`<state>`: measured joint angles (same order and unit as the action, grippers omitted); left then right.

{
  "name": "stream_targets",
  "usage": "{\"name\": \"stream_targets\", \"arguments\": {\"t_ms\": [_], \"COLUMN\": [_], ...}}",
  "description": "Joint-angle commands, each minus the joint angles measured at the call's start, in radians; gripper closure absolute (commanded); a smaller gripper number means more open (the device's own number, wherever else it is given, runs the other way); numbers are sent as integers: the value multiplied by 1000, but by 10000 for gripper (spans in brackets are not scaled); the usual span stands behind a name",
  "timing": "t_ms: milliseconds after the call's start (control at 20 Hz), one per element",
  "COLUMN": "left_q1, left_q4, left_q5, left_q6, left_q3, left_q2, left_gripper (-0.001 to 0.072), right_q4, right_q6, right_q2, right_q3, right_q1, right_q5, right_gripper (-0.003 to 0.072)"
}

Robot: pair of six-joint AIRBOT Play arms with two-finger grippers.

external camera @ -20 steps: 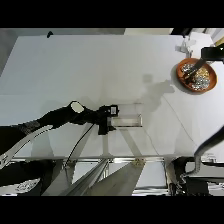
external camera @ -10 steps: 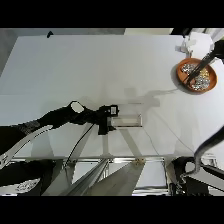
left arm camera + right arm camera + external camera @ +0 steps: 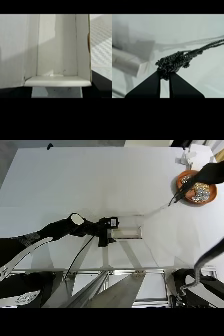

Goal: Fold the box and place the chain.

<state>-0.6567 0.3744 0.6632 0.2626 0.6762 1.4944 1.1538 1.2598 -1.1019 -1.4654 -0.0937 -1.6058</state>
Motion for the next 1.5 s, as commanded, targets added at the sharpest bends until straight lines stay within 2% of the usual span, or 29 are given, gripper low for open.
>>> {"name": "stream_targets", "arguments": {"t_ms": [0, 550, 950, 1150, 1450], "left_q1": [0, 0, 0, 0, 0], "left_q4": [0, 0, 0, 0, 0], "left_q5": [0, 0, 0, 0, 0], "left_q6": [0, 0, 0, 0, 0], "left_q3": [0, 0, 0, 0, 0], "left_q2": [-1, -1, -1, -1, -1], "left_gripper": [413, 413, 413, 413, 413], "right_q4": [-11, -11, -11, -15, -56], "right_q6": [-9, 11, 15, 16, 14], "right_q2": [72, 179, 185, 184, 182], "right_q3": [129, 251, 309, 347, 520], "right_q1": [133, 347, 452, 475, 537], "right_q5": [-7, 46, 134, 238, 433], "right_gripper": [680, 680, 679, 679, 679]}}
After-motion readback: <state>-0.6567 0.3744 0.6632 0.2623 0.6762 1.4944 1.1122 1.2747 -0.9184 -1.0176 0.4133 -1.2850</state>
